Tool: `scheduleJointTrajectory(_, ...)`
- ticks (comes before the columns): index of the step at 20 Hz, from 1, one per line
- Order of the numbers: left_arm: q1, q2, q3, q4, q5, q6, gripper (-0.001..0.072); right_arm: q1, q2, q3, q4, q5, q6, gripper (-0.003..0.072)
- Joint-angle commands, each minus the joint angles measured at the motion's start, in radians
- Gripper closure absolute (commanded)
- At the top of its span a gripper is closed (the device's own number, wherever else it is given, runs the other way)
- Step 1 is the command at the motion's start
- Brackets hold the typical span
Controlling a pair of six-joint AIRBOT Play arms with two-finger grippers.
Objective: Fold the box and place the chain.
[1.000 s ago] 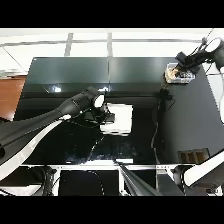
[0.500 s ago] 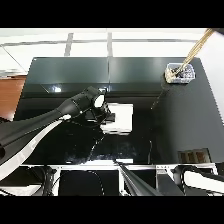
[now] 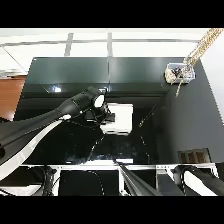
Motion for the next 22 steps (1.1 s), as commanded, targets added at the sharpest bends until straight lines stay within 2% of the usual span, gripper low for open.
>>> scheduleJointTrajectory(1,0.001,0.000,0.001,0.000,-0.003,0.000,0.0683,0.000,0.071,0.000,0.151,0.008,-0.026,0.0672)
scheduleJointTrajectory(5,0.001,0.000,0.001,0.000,-0.008,0.003,0.0684,0.005,0.097,0.000,0.328,0.051,-0.026,0.0672)
scheduleJointTrajectory(7,0.001,0.000,0.001,0.000,-0.007,0.003,0.0683,0.057,0.097,0.000,0.381,0.098,-0.026,0.0672)
scheduleJointTrajectory(11,0.001,0.000,0.001,0.000,-0.008,0.004,0.0683,0.187,0.096,-0.001,0.377,0.128,-0.026,0.0672)
scheduleJointTrajectory(19,0.001,0.000,0.001,0.000,-0.006,0.004,0.0683,0.208,0.074,-0.038,0.354,0.137,-0.019,0.0672)
scheduleJointTrajectory(22,0.001,0.000,0.001,0.000,-0.006,0.004,0.0683,0.271,0.042,-0.042,0.354,0.127,-0.018,0.0672)
